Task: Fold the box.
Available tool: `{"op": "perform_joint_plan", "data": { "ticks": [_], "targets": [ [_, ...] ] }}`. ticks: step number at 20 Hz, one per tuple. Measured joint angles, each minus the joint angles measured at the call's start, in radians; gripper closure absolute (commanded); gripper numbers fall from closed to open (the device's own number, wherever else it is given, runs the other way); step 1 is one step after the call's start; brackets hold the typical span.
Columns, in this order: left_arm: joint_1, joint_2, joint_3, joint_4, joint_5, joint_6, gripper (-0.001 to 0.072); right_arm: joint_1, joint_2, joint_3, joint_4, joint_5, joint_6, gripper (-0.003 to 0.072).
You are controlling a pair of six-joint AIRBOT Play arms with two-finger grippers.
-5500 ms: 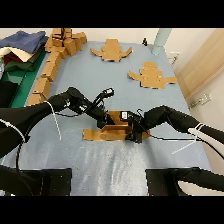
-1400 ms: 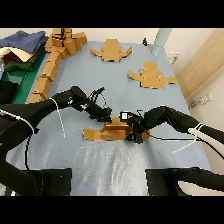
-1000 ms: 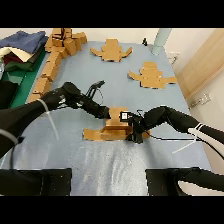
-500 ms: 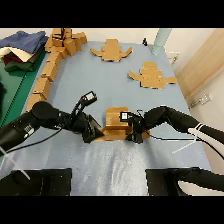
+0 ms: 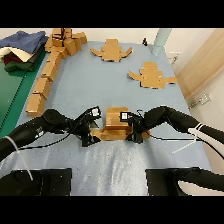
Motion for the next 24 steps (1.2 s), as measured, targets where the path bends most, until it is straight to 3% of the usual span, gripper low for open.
{"op": "perform_joint_plan", "data": {
  "ticks": [1, 2, 3, 8, 9, 10, 24],
  "targets": [
    [-0.002, -0.025, 0.008, -0.002, 0.008, 0.019, 0.0026, 0.0, 0.0, 0.0, 0.0, 0.0, 0.0, 0.0124],
    [-0.006, -0.047, 0.018, -0.002, 0.017, 0.033, 0.0116, 0.0, 0.0, 0.0, 0.0, 0.0, 0.0, 0.0124],
    [-0.013, -0.068, 0.029, -0.002, 0.022, 0.048, 0.0292, 0.0, 0.0, 0.0, 0.0, 0.0, 0.0, 0.0124],
    [-0.038, -0.143, 0.069, -0.01, 0.05, 0.095, 0.0312, 0.0, 0.0, 0.0, -0.001, 0.0, 0.0, 0.0124],
    [-0.042, -0.153, 0.074, -0.01, 0.055, 0.098, 0.0431, 0.0, 0.0, 0.0, -0.001, 0.0, 0.0, 0.0124],
    [-0.045, -0.161, 0.077, -0.011, 0.062, 0.101, 0.048, 0.0, 0.0, 0.0, -0.001, 0.0, 0.0, 0.0124],
    [-0.118, -0.192, 0.087, -0.153, 0.151, 0.203, 0.0473, -0.001, 0.0, 0.0, -0.003, 0.0, 0.0, 0.0124]
  ]
}}
